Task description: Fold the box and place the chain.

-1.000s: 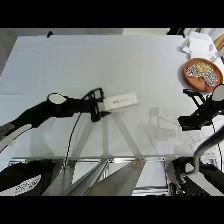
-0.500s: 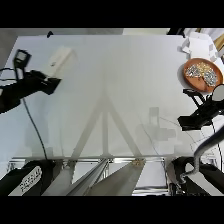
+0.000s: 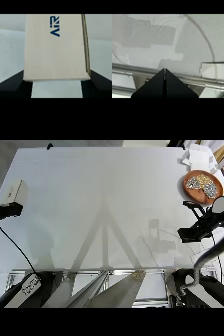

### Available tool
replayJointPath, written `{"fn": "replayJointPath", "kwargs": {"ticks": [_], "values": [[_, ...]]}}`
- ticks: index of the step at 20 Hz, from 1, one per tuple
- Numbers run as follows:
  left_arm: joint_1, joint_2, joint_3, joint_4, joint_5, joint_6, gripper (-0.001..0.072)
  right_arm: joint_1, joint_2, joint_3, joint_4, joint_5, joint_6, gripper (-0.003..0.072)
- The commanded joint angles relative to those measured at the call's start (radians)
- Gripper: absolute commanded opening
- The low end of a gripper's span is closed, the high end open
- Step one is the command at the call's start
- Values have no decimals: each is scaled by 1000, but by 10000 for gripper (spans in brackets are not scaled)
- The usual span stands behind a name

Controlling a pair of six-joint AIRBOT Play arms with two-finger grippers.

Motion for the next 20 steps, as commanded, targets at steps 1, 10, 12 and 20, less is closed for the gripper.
{"fn": "replayJointPath", "kwargs": {"ticks": [1, 10, 12, 20], "values": [[30, -33, -6, 150, -40, -57, 4, -1, 0, 0, 0, 0, 0, 15], [29, -94, -66, 250, -21, -49, 83, -1, 0, 0, 0, -1, 0, 15], [30, -94, -71, 262, -23, -49, 246, -1, 0, 0, 0, -1, 0, 15], [11, -86, -71, 296, -18, -54, 694, -1, 0, 0, 0, -2, 0, 15]]}}
